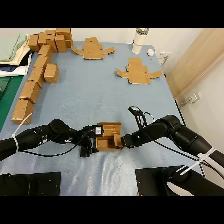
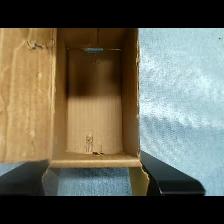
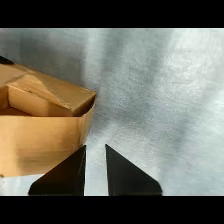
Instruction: Fold the box.
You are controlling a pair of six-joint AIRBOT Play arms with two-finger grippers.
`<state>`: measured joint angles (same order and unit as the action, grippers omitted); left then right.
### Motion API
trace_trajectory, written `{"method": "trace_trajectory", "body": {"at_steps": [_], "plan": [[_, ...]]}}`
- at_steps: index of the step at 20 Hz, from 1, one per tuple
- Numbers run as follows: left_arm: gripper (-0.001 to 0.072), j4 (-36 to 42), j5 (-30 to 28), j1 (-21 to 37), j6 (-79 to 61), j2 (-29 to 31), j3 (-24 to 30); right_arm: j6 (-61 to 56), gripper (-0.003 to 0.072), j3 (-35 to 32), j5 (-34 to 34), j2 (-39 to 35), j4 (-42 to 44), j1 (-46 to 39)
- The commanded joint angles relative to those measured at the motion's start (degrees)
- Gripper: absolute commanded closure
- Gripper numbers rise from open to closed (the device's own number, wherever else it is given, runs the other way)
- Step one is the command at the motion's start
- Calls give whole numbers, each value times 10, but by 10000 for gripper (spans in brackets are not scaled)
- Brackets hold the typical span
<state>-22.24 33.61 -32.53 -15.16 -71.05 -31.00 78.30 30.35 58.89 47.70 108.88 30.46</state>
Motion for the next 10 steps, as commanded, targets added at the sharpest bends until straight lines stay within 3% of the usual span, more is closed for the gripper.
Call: {"method": "trace_trajectory", "body": {"at_steps": [1, 7, 9, 10], "plan": [[189, 0, 0, 0, 0, 0, 0, -24, 482, 11, 3, -9, -1, 4], [189, 0, 0, 0, 0, 0, 0, -58, 481, 18, 4, -10, -19, 3], [189, 0, 0, 0, 0, 0, 0, -69, 322, 22, 3, -10, -6, 3], [189, 0, 0, 0, 0, 0, 0, -69, 311, 22, 4, -9, 7, 4]]}}
